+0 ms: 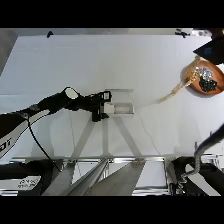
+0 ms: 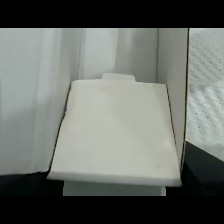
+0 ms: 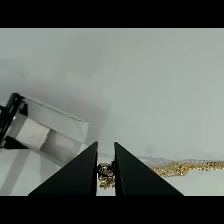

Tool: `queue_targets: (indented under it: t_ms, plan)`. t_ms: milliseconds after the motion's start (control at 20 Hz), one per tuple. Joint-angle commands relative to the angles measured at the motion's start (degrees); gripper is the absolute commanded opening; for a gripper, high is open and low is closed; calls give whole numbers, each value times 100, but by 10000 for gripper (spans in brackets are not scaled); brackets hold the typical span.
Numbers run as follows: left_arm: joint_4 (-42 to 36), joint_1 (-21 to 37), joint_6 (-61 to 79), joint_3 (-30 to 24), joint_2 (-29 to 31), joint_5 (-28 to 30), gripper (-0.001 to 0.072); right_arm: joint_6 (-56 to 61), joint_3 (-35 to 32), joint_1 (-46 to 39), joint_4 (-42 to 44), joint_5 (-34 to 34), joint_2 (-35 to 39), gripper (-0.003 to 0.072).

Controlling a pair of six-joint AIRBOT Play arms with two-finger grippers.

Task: Fold the box and place the chain.

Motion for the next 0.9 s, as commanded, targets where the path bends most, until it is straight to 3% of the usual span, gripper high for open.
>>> queue_targets:
  t_ms: [0,500,850]
  plan:
    - [2,-2,0,7,0,0,508,317,-2,684,-127,-37,81,10]
    - [2,-2,0,7,0,0,508,846,-81,2402,-173,-417,-103,10]
    - [2,-2,0,7,0,0,508,841,-1150,2822,-474,-1353,-686,11]
